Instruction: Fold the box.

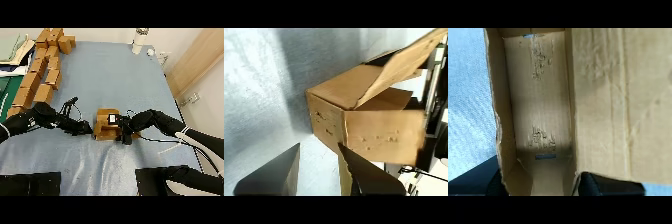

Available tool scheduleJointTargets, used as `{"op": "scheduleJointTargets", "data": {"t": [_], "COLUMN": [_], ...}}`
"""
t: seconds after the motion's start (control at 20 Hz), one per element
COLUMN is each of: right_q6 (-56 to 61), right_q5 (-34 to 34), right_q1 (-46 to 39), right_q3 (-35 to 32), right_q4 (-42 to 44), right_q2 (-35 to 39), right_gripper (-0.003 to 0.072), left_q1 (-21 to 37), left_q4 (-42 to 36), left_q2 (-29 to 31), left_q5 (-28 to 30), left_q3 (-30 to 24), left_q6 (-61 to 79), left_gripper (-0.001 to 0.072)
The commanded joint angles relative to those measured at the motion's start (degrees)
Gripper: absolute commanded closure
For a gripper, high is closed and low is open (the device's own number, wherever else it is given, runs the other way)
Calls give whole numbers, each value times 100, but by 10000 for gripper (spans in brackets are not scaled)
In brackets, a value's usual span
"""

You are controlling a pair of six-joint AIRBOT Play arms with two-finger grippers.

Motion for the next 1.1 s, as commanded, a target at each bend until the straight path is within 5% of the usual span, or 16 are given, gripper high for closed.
{"op": "scheduleJointTargets", "data": {"t": [0.0, 0.7, 1.05], "right_q6": [2, 2, 2], "right_q5": [2, 2, 2], "right_q1": [4, 4, 4], "right_q3": [0, 0, 0], "right_q4": [0, 2, 0], "right_q2": [-4, -4, -4], "right_gripper": [192, 192, 191], "left_q1": [9, -157, -219], "left_q4": [-7, -925, -1014], "left_q2": [4, -81, -109], "left_q5": [-48, -136, 549], "left_q3": [52, 160, 160], "left_q6": [-61, 461, 450], "left_gripper": [348, 346, 345]}}
